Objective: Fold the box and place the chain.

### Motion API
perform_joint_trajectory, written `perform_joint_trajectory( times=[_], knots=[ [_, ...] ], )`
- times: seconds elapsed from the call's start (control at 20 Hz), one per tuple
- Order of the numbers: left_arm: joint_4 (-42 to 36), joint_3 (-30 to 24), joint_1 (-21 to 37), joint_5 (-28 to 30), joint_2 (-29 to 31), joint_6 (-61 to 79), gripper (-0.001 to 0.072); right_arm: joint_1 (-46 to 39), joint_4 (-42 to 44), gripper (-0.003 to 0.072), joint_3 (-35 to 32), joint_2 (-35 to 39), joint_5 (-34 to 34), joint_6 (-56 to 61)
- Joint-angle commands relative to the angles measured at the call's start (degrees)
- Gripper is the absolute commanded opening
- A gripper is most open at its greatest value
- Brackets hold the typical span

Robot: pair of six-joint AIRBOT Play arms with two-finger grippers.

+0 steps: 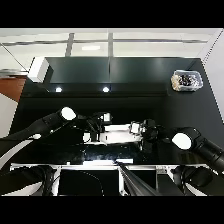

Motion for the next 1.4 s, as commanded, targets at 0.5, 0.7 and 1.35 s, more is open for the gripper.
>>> perform_joint_trajectory(
  times=[0.5, 0.7, 1.35],
  knots=[
    [0.0, 0.0, 0.0, 0.2, 0.0, 0.1, 0.0029, -7.9, 13.0, 0.0704, 0.6, -0.1, 1.4, -10.9],
    [0.0, 0.0, -0.3, 0.2, 0.0, 0.1, 0.0028, -7.9, 19.4, 0.0705, 0.6, -3.1, -0.3, -20.3],
    [0.0, 0.0, -0.3, 0.2, 0.0, 0.1, 0.0028, -7.9, 20.5, 0.0704, -3.0, -10.8, 0.7, -31.7]
  ],
)
